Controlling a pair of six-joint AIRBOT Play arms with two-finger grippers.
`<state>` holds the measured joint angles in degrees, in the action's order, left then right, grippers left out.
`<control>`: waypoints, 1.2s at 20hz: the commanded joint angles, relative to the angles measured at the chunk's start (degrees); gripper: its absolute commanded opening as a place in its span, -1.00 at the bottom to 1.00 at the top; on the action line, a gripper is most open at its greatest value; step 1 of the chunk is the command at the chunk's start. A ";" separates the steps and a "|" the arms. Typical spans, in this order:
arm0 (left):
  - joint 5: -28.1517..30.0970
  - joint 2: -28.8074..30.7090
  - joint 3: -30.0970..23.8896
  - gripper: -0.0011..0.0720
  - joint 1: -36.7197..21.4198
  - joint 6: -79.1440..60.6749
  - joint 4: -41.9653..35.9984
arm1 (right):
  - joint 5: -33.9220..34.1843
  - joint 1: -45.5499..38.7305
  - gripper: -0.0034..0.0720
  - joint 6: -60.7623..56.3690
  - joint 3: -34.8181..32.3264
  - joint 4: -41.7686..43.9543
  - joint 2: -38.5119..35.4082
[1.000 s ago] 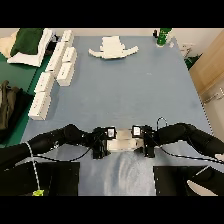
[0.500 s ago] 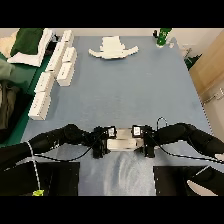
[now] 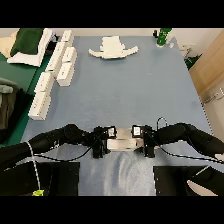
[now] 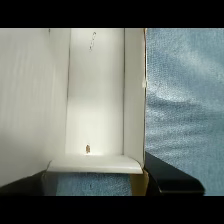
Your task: Fold the box.
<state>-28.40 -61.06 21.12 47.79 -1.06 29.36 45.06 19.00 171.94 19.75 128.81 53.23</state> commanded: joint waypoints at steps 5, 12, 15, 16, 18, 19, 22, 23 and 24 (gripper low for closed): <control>-0.09 -0.02 0.00 0.24 0.04 -0.02 0.02 | 0.00 0.02 0.25 -0.02 0.00 0.02 -0.04; -0.09 -0.02 0.00 0.24 0.04 -0.02 0.02 | 0.09 0.02 1.00 -7.23 0.09 -1.18 -0.98; -0.09 -0.02 0.00 0.24 0.04 -0.02 0.02 | 2.95 0.00 1.00 -15.47 0.94 -7.89 -4.59; -0.09 -0.02 0.00 0.24 0.04 -0.02 0.00 | 5.18 -0.09 1.00 -19.32 1.51 -10.97 -6.29; -0.09 -0.02 0.00 0.24 0.04 -0.02 0.02 | 11.93 -0.09 1.00 -28.30 3.23 -18.43 -10.25; -0.09 -0.02 0.00 0.24 0.04 -0.02 0.00 | 16.00 -0.09 1.00 -33.94 4.35 -21.14 -12.59; -0.09 -0.02 0.00 0.24 0.04 -0.02 0.00 | 26.56 -0.07 0.97 -56.92 8.33 -19.30 -19.23; -0.09 -0.02 0.00 0.24 0.04 -0.02 0.00 | 27.30 -0.07 0.94 -65.42 8.98 -15.02 -20.74; -0.09 -0.02 0.00 0.24 0.04 -0.02 0.00 | 26.82 -0.07 0.62 -71.82 8.92 -8.72 -21.66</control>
<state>-28.49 -61.06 21.12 47.79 -1.10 29.41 65.82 18.94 123.79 26.74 112.92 36.03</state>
